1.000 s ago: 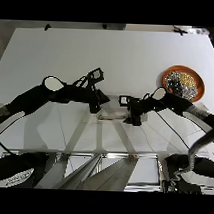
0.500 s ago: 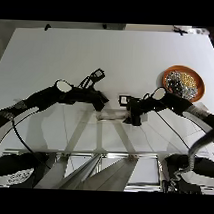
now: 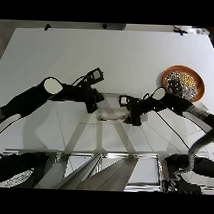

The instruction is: Fold the box and place the chain.

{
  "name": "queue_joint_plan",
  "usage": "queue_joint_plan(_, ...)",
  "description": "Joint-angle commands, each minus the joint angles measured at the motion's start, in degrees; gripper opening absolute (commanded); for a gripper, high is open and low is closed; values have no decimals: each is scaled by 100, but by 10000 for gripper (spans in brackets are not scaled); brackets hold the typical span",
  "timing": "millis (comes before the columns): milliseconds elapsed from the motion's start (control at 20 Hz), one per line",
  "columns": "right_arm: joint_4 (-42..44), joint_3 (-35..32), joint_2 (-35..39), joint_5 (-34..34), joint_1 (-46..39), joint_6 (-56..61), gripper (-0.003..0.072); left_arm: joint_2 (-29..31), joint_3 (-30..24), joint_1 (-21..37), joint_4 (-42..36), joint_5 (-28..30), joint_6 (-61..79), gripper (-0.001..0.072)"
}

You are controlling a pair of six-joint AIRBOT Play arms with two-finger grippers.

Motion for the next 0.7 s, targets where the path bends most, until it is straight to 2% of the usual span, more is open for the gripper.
queue_joint_plan(0, 7, 0, 4, 2, 4, 15, 295, 492, 2, -4, 1709, -1281, 4, 87)
queue_joint_plan(50, 7, 0, 4, 2, 4, 15, 295, 476, 0, -4, 2009, -1646, 4, 227)
queue_joint_plan(100, 7, -2, 4, 0, 4, 15, 295, 439, -11, -4, 2199, -1853, 4, 283)
queue_joint_plan(300, 7, 0, 4, 2, 4, 15, 295, 177, -122, -7, 2262, -1910, 9, 282)
queue_joint_plan(350, 7, 0, 4, 2, 4, 15, 295, 74, -122, -2, 2267, -1908, 11, 317)
queue_joint_plan(450, 7, 0, 4, 0, 4, 15, 295, -120, -122, 22, 2256, -1770, 26, 500)
queue_joint_plan(650, 7, 0, 4, 2, 4, 15, 295, -476, -122, 17, 1878, -981, 509, 511)
